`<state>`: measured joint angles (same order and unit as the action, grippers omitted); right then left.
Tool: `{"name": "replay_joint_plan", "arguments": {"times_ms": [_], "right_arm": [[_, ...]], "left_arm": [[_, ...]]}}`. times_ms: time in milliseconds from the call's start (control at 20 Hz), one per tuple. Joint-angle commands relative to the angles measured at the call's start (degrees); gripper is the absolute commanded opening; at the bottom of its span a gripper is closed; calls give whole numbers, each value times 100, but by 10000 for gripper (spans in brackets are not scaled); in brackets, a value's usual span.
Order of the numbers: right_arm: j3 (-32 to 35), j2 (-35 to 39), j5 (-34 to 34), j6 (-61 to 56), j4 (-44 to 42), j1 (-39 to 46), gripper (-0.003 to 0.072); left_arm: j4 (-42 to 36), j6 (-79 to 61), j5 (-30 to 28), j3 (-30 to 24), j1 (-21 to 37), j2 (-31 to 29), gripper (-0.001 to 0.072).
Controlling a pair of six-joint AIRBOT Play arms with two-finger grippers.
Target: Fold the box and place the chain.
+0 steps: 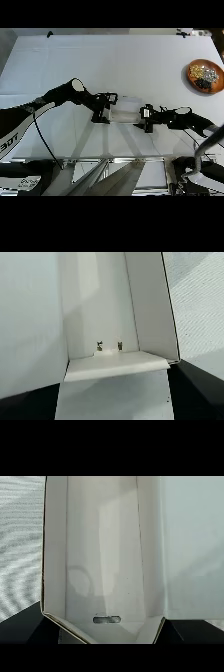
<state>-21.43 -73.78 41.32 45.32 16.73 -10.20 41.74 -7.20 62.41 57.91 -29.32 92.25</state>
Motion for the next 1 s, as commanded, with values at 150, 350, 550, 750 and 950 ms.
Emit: {"name": "replay_joint_plan", "arguments": {"times_ms": [150, 350, 550, 750, 950], "right_arm": [[-2, 4, 0, -4, -2, -4, 238], [-2, 4, 0, -4, -2, -4, 238], [-2, 4, 0, -4, -2, -4, 238], [-2, 4, 0, -4, -2, -4, 238], [-2, 4, 0, -4, -2, -4, 238]], "left_arm": [[-33, 505, 98, -4, -42, 59, 705], [-33, 1069, 28, -4, -37, 59, 686], [-26, 1174, -17, -4, -42, 57, 557], [374, 1174, -74, -4, -37, 42, 563], [758, 1176, -42, -4, -42, 28, 705]]}}
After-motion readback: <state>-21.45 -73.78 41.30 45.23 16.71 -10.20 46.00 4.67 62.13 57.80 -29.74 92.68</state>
